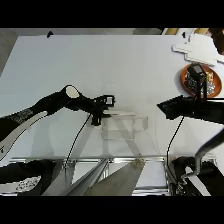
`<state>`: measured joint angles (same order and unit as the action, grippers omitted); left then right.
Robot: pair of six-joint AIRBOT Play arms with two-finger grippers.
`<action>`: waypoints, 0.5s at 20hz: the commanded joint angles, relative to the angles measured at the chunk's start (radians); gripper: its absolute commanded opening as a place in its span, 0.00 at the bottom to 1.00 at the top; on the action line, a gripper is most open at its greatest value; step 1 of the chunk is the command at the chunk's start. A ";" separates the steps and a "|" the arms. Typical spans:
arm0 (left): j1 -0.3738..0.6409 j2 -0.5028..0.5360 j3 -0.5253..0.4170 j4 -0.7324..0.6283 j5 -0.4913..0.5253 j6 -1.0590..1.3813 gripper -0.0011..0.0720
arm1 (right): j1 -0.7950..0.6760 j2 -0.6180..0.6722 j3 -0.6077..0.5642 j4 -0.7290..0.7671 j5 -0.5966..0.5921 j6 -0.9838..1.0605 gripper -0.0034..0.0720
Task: Fold the box and place the chain.
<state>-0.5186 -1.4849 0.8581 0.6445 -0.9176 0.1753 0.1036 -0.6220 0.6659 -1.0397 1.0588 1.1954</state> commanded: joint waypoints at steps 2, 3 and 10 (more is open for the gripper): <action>-0.001 0.015 0.000 0.016 0.046 -0.028 0.02 | 0.001 0.000 0.001 -0.004 -0.003 0.000 0.44; -0.001 0.018 0.000 0.026 0.050 -0.030 0.02 | 0.001 0.000 0.001 -0.007 -0.005 0.000 0.44; 0.000 0.017 0.000 0.026 0.054 -0.048 0.02 | 0.001 0.000 0.001 -0.037 -0.009 0.000 0.44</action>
<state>-0.5186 -1.4689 0.8577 0.6682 -0.8700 0.1375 0.1036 -0.6220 0.6659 -1.0683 1.0512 1.1950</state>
